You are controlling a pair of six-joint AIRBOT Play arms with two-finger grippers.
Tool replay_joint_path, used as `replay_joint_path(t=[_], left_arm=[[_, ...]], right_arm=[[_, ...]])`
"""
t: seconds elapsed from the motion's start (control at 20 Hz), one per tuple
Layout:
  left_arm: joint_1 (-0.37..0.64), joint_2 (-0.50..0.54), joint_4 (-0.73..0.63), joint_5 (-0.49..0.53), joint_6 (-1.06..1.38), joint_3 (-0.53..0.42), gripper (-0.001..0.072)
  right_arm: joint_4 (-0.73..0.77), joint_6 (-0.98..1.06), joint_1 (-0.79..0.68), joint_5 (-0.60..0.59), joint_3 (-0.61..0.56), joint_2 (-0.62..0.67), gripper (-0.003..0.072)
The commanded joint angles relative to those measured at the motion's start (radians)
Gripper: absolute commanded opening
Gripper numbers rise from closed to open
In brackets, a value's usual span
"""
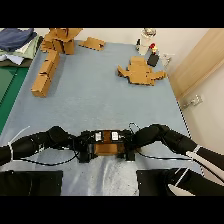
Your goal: Fold the box.
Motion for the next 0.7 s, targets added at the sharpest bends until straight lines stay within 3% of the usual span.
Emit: replay_joint_path(t=[0.0, 0.4, 0.65], left_arm=[[0.0, 0.0, -0.001, 0.0, -0.005, 0.0, 0.0521], [0.0, 0.0, -0.001, 0.0, -0.005, 0.0, 0.0521], [0.0, 0.0, -0.001, 0.0, -0.005, 0.0, 0.0521]], right_arm=[[-0.003, 0.014, -0.001, -0.02, 0.004, 0.001, 0.0715], [-0.045, 0.116, -0.066, 0.05, 0.004, 0.001, 0.0715], [-0.075, 0.119, -0.088, 0.023, 0.004, 0.052, 0.0714]])
